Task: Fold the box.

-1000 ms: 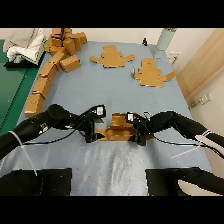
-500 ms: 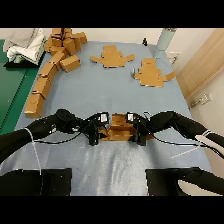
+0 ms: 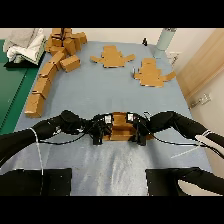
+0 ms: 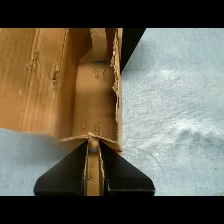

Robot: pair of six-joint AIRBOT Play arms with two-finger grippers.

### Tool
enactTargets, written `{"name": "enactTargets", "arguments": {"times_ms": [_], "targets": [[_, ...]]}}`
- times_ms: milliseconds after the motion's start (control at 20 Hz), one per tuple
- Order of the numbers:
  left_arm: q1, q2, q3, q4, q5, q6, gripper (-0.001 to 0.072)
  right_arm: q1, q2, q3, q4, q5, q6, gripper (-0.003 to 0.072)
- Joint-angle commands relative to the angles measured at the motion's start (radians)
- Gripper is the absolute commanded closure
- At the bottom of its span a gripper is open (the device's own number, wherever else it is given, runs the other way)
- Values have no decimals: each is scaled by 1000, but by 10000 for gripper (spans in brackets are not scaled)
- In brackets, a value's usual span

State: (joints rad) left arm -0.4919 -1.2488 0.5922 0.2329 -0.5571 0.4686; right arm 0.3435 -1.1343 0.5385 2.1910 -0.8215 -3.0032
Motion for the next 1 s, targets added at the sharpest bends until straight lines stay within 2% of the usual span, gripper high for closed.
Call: {"name": "enactTargets", "arguments": {"times_ms": [0, 350, 400, 500, 700, 750, 850, 900, 950], "targets": [[-19, -9, 1, -25, 9, 16, 604, 0, -1, 0, 0, 0, 0, 265], [-32, -24, 1, -54, 25, 40, 591, 0, -1, 0, 0, 0, 0, 265], [-32, -24, 1, -54, 24, 40, 554, 0, -1, 0, 0, 0, 0, 265], [-32, -25, 1, -54, 23, 40, 105, 0, -1, 0, 0, 0, 0, 265], [-32, -25, 1, -54, 23, 40, 98, 0, -1, 0, 0, 0, 0, 265], [-32, -25, 1, -54, 23, 40, 125, 0, -1, 0, 0, 0, 0, 265], [-32, -25, 1, -54, 24, 35, 128, 0, -1, 0, 0, 0, 0, 265], [-32, -23, 1, -52, 24, 13, 330, 0, -1, 0, 0, 0, 0, 265], [-32, -14, 1, -38, 27, -8, 704, 0, -1, 0, 0, 0, 0, 265]]}}
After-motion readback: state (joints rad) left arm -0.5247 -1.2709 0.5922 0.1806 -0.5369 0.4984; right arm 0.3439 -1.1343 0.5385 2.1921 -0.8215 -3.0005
